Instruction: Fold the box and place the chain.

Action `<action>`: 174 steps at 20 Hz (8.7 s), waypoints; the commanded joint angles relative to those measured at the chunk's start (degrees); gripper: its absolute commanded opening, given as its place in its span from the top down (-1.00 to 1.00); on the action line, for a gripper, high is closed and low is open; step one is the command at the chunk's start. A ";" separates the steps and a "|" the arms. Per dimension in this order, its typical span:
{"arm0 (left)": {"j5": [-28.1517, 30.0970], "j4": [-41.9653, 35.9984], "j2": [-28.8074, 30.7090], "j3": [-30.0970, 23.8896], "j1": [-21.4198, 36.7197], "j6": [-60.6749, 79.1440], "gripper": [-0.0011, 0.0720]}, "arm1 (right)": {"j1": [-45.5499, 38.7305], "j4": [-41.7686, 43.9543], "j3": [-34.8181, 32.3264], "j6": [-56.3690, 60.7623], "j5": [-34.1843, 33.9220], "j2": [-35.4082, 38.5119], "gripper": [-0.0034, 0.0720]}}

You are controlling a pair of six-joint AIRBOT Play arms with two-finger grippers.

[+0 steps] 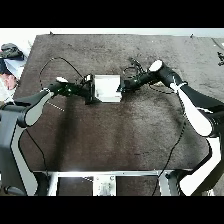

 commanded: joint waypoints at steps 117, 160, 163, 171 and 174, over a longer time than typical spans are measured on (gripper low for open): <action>0.00 0.00 -0.02 0.04 0.04 0.02 -0.34 | 14.34 -43.87 21.07 39.95 11.61 -12.92 0.88; 0.00 0.00 -0.02 0.04 0.04 0.02 -0.34 | -0.74 -49.86 20.81 25.99 3.98 4.11 -0.40; 0.02 0.00 -0.02 0.04 0.04 0.02 -0.34 | -8.81 -46.84 18.40 25.92 0.81 3.98 -0.04; 0.00 -0.02 -0.02 0.02 0.04 0.00 -0.34 | -16.74 -39.06 16.85 21.00 0.28 -4.48 -0.03; 0.00 0.00 -0.02 0.04 0.04 0.00 -0.34 | -16.74 -39.04 16.85 21.03 -0.66 -6.69 0.16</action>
